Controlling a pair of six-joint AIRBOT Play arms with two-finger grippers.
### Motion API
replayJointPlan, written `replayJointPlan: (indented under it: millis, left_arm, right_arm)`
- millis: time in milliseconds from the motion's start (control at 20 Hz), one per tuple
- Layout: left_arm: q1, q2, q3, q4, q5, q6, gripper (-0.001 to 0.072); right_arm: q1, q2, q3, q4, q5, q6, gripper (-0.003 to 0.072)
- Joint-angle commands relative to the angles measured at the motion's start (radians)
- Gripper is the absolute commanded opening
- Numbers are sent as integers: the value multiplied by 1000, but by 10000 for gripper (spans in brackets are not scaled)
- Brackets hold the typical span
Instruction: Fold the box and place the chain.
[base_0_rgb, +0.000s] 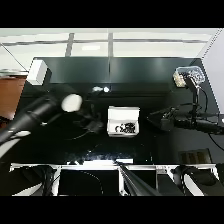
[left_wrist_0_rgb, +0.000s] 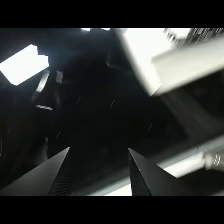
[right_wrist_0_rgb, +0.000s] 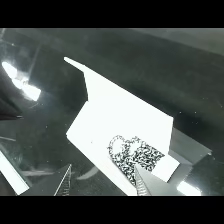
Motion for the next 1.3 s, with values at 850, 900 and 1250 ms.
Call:
replayJointPlan:
  millis: [850, 900, 1250]
  left_arm:
    - [257, -2, -390, -732, 520, 2017, 713]
    - [250, -37, -390, -812, 521, 2016, 713]
    - [253, -162, -383, -900, 469, 2002, 713]
  right_arm:
    - [0, 0, 1, 32, -3, 3, 450]
    - [0, 0, 1, 45, 4, 3, 450]
    - [0, 0, 1, 53, 20, 3, 449]
